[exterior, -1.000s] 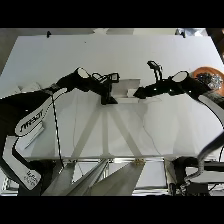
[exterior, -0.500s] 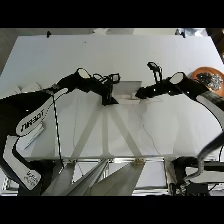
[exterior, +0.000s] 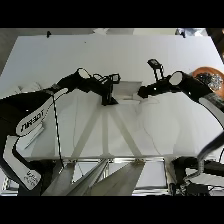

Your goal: Fold the box and place the chain.

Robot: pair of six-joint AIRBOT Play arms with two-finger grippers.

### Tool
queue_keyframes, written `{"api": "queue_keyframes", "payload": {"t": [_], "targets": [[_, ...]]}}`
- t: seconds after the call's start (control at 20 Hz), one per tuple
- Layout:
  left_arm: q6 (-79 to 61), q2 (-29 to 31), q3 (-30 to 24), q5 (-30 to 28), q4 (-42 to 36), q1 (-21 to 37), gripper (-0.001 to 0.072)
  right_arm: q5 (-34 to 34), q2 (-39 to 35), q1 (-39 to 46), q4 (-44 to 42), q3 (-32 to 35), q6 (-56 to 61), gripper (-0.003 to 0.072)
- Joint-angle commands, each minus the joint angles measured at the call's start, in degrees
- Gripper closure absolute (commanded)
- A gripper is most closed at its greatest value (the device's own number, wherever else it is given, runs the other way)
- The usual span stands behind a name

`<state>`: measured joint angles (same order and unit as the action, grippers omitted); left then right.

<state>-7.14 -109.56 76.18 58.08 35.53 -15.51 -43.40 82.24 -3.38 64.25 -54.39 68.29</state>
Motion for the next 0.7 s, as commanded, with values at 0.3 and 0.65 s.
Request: {"api": "queue_keyframes", "payload": {"t": [0.3,0.65], "targets": [[0.09,0.04,0.07,-0.24,-0.09,0.07,0.0291,0.20,-0.35,-9.16,21.40,-2.19,24.98,0.0280],[0.11,0.04,0.07,-0.22,-0.09,0.07,0.0291,-6.69,2.64,-12.17,25.99,-5.42,32.76,0.0352]]}}
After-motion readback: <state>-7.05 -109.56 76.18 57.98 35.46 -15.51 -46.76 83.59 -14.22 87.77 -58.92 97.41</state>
